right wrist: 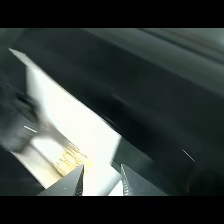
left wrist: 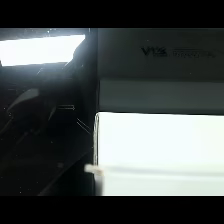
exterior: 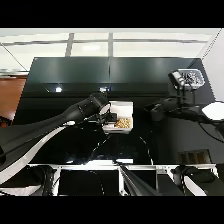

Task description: Fold the box and place the chain.

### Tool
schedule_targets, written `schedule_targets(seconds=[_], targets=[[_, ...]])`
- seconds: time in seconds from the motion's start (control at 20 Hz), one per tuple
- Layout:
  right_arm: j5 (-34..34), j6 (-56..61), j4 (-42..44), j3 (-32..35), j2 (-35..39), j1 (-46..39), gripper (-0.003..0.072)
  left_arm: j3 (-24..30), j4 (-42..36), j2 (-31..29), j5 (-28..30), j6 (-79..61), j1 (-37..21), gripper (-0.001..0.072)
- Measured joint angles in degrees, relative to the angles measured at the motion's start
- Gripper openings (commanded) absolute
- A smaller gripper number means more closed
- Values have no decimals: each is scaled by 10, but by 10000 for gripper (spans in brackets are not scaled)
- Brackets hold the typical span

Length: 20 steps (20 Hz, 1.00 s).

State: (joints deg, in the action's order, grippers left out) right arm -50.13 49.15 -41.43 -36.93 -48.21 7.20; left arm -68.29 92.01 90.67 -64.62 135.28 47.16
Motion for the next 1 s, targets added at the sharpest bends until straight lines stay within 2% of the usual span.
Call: schedule_targets(seconds=[0.05,0.15,0.2,0.25,0.35,0.4,0.45,0.6,0.75,0.9,1.0], targets=[[-28,16,-23,0,5,-24,276,0,0,0,0,1,0,32],[-86,40,-54,0,11,-64,122,0,-1,0,1,12,0,32],[-104,49,-65,0,13,-75,124,0,-2,0,3,22,0,34],[-119,53,-73,0,14,-84,143,0,-2,0,6,30,0,90],[-139,61,-83,0,16,-94,142,0,-5,-1,10,40,2,372],[-145,63,-86,1,17,-97,142,0,-8,-3,10,43,3,484],[-149,64,-88,0,17,-99,141,0,-8,-5,11,44,4,523],[-152,68,-93,1,18,-103,141,0,-10,-26,12,35,5,523],[-147,69,-94,1,18,-105,141,1,-2,-71,4,4,5,521],[-144,71,-95,1,18,-105,141,18,32,-127,-39,-30,-5,521],[-141,71,-97,1,18,-105,141,53,60,-168,-68,-40,-29,520]])
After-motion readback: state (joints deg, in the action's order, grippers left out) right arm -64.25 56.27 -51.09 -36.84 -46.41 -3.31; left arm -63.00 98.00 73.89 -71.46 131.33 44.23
